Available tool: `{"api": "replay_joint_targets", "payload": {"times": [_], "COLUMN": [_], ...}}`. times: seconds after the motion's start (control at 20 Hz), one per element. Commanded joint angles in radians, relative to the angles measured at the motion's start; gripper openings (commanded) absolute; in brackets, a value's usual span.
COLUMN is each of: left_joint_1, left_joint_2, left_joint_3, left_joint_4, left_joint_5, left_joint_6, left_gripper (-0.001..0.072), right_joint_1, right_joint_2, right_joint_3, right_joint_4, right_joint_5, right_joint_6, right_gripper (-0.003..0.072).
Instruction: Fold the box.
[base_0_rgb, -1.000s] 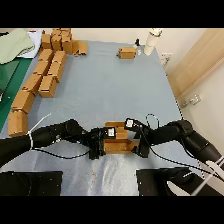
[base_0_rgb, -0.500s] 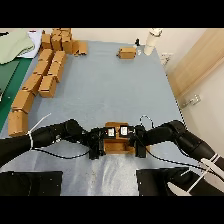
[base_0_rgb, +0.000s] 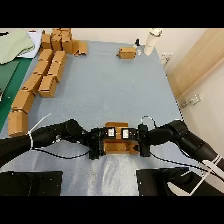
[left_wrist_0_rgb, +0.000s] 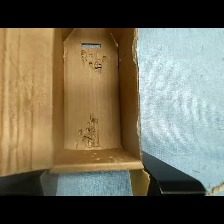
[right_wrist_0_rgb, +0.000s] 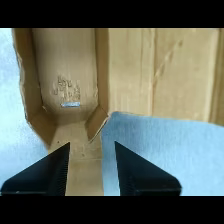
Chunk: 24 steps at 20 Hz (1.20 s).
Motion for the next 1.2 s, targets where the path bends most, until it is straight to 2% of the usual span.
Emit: {"api": "replay_joint_targets", "payload": {"times": [0.0, 0.05, 0.4, 0.45, 0.5, 0.65, 0.7, 1.0, 1.15], "left_joint_1": [0.0, 0.0, 0.0, 0.0, 0.0, 0.0, 0.0, 0.0, 0.0], "left_joint_2": [0.0, 0.0, 0.0, 0.0, 0.0, 0.0, 0.0, 0.0, 0.0], "left_joint_3": [0.001, 0.001, 0.001, 0.001, 0.001, 0.001, 0.001, 0.001, 0.001], "left_joint_4": [0.0, 0.0, 0.0, 0.0, 0.0, 0.0, 0.0, 0.0, 0.0], "left_joint_5": [0.0, 0.0, 0.0, 0.0, 0.0, 0.0, 0.0, 0.0, 0.0], "left_joint_6": [0.0, 0.0, 0.0, 0.0, 0.0, 0.0, 0.0, 0.0, 0.0], "left_gripper": [0.0512, 0.0513, 0.0512, 0.0512, 0.0512, 0.0512, 0.0512, 0.0512, 0.0513], "right_joint_1": [-0.004, -0.004, 0.006, 0.006, 0.006, 0.006, 0.006, 0.011, 0.024], "right_joint_2": [0.045, 0.056, 0.035, 0.034, 0.034, 0.034, 0.034, 0.033, 0.019], "right_joint_3": [0.0, 0.0, -0.011, -0.014, -0.015, -0.015, -0.015, -0.015, -0.016], "right_joint_4": [-0.014, 0.01, 0.174, 0.177, 0.178, 0.201, 0.21, 0.257, 0.275], "right_joint_5": [-0.026, -0.034, -0.035, -0.029, -0.027, -0.023, -0.017, 0.067, 0.063], "right_joint_6": [0.0, 0.0, 0.0, 0.0, 0.0, 0.0, 0.0, -0.002, -0.001], "right_gripper": [0.0463, 0.0525, 0.0509, 0.0444, 0.032, 0.0112, 0.0082, 0.0082, 0.0087]}}
